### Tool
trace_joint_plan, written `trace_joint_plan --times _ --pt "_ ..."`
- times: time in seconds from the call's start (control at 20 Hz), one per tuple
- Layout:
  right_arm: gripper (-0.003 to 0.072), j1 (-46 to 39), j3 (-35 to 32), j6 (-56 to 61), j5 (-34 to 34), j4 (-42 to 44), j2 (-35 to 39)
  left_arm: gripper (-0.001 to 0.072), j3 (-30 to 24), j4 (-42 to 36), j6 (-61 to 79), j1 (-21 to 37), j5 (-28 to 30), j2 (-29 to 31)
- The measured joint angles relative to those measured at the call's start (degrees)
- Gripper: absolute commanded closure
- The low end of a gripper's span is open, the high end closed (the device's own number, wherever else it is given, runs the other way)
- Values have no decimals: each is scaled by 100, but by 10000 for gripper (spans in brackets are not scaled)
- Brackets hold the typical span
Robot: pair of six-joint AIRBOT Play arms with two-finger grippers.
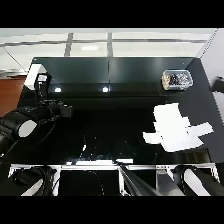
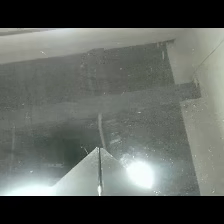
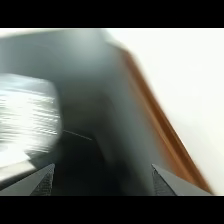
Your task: Fold the box and place the chain.
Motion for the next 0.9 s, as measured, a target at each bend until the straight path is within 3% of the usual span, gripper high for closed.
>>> trace_joint_plan --times 0.15,0.3,0.45,0.6,0.7,0.75,0.8,0.9 --pt "-21 -1635 382 -933 1217 1231 -660 684 0 -15 0 -2 20 0" --pt "-20 -2632 754 -2553 2645 2876 -1537 684 0 -17 0 -2 31 0" --pt "-20 -2964 964 -3707 3912 3657 -2295 684 0 -20 0 -2 31 0" --pt "-19 -2916 1043 -4398 4542 3821 -2752 684 0 -20 0 0 31 0" --pt "297 -2776 1064 -4728 4784 3703 -2905 684 0 -20 0 -2 33 0" --pt "550 -2710 1073 -4837 4878 3589 -2949 684 0 -20 0 0 33 0" --pt "677 -2647 1078 -4940 4959 3471 -2981 684 0 -22 0 0 33 0" --pt "671 -2557 1084 -5069 5088 3342 -3021 683 0 -20 0 0 35 0"
